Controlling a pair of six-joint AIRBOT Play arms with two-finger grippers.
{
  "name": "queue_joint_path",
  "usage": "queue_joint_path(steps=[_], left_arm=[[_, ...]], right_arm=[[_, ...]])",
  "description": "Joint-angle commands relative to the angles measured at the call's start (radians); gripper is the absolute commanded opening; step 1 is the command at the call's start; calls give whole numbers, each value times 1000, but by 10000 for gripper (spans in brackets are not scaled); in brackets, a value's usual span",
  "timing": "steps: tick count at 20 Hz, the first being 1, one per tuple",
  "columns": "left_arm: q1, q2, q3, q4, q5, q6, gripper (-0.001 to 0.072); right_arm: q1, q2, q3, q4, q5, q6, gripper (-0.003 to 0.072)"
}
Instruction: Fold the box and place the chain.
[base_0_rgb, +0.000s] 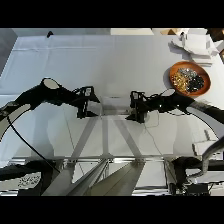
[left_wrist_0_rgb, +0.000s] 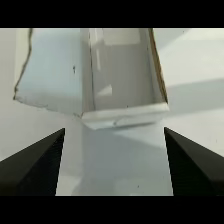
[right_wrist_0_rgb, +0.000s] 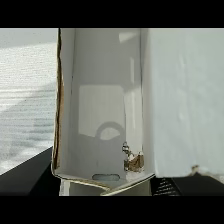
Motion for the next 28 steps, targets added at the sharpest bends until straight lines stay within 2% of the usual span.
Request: queue_joint_path(steps=[1,8,17,23,28], left_arm=[[28,-12,-24,-137,13,67,698],[29,-90,-24,-131,-22,62,698],[27,-104,-24,-122,-21,74,698],[-27,-138,-24,-181,-10,116,697],[-33,-137,-22,-174,6,108,697]], right_arm=[[0,0,1,0,0,0,398],[0,0,1,0,0,0,398],[0,0,1,0,0,0,398],[0,0,1,0,0,0,398],[0,0,1,0,0,0,398]])
